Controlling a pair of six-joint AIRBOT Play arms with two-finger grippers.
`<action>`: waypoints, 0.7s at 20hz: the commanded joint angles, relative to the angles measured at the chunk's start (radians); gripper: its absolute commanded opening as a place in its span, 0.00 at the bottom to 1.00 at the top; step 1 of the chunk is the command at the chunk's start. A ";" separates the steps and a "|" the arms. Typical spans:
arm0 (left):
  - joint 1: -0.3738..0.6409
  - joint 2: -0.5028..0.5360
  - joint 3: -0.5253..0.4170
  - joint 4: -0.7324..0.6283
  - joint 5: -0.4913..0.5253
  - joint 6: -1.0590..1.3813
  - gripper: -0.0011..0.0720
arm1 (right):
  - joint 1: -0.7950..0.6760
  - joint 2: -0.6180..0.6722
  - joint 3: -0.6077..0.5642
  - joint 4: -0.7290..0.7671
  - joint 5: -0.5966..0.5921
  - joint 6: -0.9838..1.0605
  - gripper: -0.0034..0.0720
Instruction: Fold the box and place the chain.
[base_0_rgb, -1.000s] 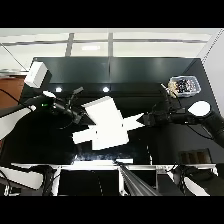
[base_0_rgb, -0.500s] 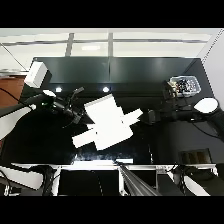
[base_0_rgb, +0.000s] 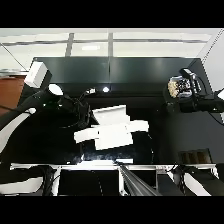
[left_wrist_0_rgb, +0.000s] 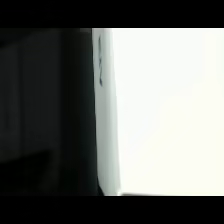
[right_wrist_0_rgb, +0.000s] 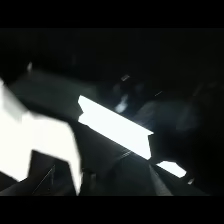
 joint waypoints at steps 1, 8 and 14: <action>-0.096 0.106 -0.008 0.023 0.108 0.147 0.05 | -0.011 0.000 0.013 0.020 -0.073 -0.050 0.96; -0.138 -0.007 -0.008 0.114 0.232 0.137 0.05 | 0.107 -0.004 -0.071 0.094 -0.103 -0.293 0.96; -0.134 -0.037 -0.009 0.106 0.232 0.136 0.05 | 0.280 -0.004 -0.237 0.114 -0.213 -0.616 0.96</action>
